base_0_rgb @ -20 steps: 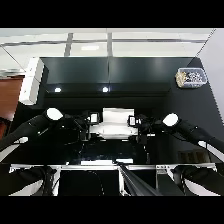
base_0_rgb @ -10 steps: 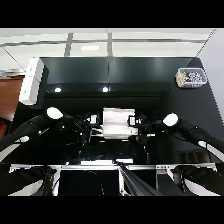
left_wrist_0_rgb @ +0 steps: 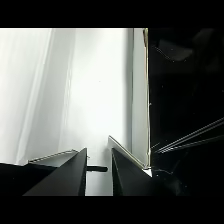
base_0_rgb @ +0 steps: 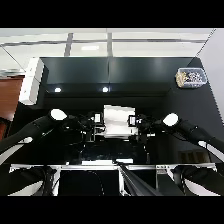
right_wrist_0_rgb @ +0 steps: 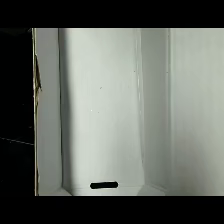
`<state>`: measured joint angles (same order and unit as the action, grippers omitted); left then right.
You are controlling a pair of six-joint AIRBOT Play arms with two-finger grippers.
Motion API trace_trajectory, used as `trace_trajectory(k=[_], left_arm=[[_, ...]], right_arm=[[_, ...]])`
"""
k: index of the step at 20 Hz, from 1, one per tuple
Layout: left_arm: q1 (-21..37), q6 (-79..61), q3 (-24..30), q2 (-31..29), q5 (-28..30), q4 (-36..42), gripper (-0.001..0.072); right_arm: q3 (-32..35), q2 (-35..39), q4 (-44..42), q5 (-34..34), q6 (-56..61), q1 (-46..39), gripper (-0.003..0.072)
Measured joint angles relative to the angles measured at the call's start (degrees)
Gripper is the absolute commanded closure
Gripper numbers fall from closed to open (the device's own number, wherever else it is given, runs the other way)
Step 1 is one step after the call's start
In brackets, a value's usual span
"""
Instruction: Fold the box and place the chain.
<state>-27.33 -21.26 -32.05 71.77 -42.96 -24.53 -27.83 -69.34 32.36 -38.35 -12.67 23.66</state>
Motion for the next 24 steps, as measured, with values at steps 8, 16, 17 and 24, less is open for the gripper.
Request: trace_trajectory(k=[8,16,17,24], left_arm=[[-0.2,0.0,-0.1,0.6,0.6,2.0,0.0572],[-0.3,0.1,-0.1,0.6,0.4,2.6,0.0426],[-0.3,0.0,-0.1,0.6,0.4,2.6,0.0431],[-0.3,0.1,-0.1,0.6,0.5,2.5,0.0506]], right_arm=[[0.0,0.0,0.0,0.0,0.0,0.0,0.06],[0.0,0.0,0.1,-0.1,-0.1,0.0,0.06],[0.0,0.0,0.1,-0.1,-0.1,0.0,0.0601],[0.0,0.0,0.1,-0.1,0.0,0.0,0.0601]])
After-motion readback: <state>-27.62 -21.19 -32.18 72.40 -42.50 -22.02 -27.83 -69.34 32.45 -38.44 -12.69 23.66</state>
